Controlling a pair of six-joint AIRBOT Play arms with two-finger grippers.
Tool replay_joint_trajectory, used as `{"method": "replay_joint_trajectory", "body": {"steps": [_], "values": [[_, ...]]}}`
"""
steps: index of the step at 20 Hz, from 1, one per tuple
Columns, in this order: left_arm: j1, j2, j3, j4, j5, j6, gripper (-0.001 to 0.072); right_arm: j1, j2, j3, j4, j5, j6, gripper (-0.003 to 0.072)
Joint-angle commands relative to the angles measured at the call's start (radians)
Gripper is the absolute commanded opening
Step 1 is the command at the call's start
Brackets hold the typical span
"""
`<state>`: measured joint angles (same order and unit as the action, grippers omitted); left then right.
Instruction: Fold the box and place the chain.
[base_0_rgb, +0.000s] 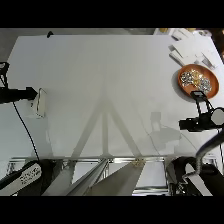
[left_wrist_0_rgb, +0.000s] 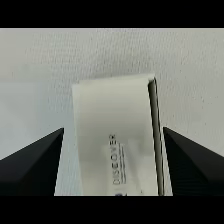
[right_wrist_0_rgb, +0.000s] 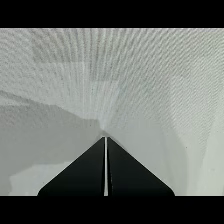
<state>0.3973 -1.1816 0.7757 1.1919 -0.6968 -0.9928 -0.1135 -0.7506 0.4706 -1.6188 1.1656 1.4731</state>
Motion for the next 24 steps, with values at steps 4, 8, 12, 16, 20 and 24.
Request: {"method": "replay_joint_trajectory", "body": {"steps": [4,8,12,16,20,24], "values": [[-0.056,-0.093,0.052,-0.020,0.028,0.047,0.0710,-0.001,0.001,0.000,0.000,0.000,0.000,0.0014],[-0.106,-0.107,0.056,0.053,0.089,-0.031,0.0710,-0.001,0.001,0.000,0.000,0.000,0.000,0.0014],[-0.103,-0.103,0.056,0.152,0.077,-0.132,0.0710,-0.001,0.001,0.000,0.000,0.000,0.000,0.0014],[-0.105,-0.061,0.056,0.156,0.079,-0.133,0.0710,-0.001,0.001,0.000,0.000,0.000,0.000,0.0014],[-0.103,-0.053,0.056,0.167,0.053,-0.129,0.0710,-0.001,0.001,0.000,0.000,0.000,0.000,0.0014],[-0.103,-0.081,0.056,0.171,0.005,-0.079,0.0710,-0.001,0.001,0.000,0.000,0.000,0.000,0.0014]]}}
